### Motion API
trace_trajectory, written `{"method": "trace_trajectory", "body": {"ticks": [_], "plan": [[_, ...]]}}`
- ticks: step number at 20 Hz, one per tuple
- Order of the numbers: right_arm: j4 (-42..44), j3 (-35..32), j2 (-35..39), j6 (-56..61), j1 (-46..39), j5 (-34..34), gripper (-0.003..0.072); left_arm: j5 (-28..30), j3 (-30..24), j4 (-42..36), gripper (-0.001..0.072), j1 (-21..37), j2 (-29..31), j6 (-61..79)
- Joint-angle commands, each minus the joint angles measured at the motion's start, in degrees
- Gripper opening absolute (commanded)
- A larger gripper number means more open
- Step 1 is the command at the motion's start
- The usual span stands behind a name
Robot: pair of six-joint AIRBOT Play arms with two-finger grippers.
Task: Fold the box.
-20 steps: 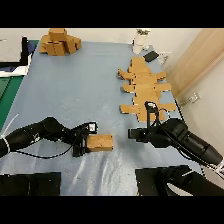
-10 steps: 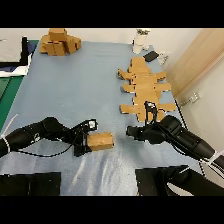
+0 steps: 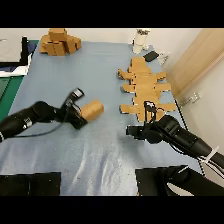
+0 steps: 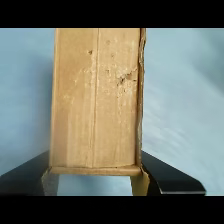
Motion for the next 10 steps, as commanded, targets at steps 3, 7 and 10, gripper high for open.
{"method": "trace_trajectory", "body": {"ticks": [3, 7, 10], "plan": [[-4.42, 0.04, -0.07, 0.04, -0.07, 1.42, 0.0003, 5.53, 10.78, 1.79, 0.0524, 14.40, -7.26, -5.16], [-5.64, 0.04, -0.07, 0.02, -0.07, 2.38, 0.0002, 6.54, 23.96, 1.97, 0.0523, 23.08, -20.70, -7.80], [-6.27, 0.04, -0.07, 0.02, -0.07, 4.31, 0.0003, 7.63, 35.36, 2.49, 0.0523, 27.10, -30.95, -9.66]]}}
